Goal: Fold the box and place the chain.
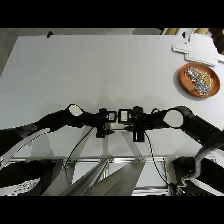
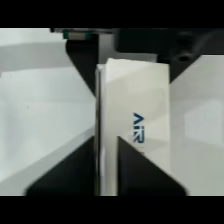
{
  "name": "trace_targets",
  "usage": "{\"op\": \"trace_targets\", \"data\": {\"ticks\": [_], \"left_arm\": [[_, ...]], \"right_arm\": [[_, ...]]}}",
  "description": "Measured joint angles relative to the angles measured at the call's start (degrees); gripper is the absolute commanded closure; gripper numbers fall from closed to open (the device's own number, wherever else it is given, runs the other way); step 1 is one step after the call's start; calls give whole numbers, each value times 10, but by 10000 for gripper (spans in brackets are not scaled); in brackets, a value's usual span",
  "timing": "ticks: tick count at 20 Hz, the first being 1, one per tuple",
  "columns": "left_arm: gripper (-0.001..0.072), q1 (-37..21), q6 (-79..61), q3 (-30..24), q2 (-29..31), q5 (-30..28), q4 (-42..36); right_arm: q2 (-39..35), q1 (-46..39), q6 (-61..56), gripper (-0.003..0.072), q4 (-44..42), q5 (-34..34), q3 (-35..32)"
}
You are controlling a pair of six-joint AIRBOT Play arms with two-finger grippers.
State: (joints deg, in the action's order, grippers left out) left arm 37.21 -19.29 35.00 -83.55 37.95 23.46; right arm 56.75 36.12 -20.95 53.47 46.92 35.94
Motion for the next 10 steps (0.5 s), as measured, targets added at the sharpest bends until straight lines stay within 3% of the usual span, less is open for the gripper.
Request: {"op": "trace_targets", "data": {"ticks": [10], "left_arm": [[491,0,1,0,0,0,0]], "right_arm": [[26,-32,7,668,-12,23,0]]}}
